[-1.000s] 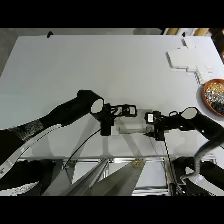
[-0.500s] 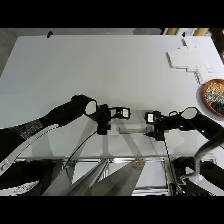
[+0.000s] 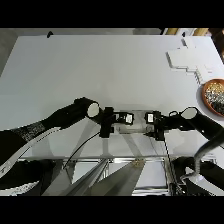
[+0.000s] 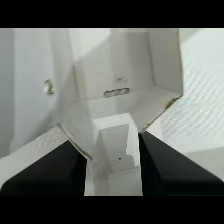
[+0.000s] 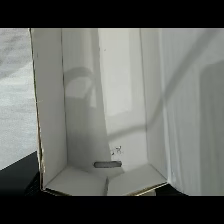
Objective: Fold the box and place the chain.
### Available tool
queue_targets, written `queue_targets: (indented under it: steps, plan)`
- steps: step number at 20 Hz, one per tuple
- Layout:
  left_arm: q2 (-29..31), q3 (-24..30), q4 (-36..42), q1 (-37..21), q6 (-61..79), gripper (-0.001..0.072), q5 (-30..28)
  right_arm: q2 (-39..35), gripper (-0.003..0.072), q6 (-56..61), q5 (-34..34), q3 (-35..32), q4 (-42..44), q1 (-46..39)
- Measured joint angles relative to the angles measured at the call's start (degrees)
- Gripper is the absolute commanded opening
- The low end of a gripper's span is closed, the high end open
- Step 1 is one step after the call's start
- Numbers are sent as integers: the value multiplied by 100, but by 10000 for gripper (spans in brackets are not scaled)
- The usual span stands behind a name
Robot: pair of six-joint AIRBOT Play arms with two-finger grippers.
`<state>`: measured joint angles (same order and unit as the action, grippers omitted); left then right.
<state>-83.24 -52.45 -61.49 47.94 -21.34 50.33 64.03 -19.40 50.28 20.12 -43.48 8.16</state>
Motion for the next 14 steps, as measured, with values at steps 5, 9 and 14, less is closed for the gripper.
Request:
queue_targets:
  steps: [5,9,14]
  plan:
    - [-11,0,138,90,39,274,-136,0,574,0,0,0,2,0]
    - [-11,2,249,170,46,193,-522,0,574,0,0,0,2,0]
    - [-42,2,463,243,63,83,-758,0,574,-2,0,0,0,0]
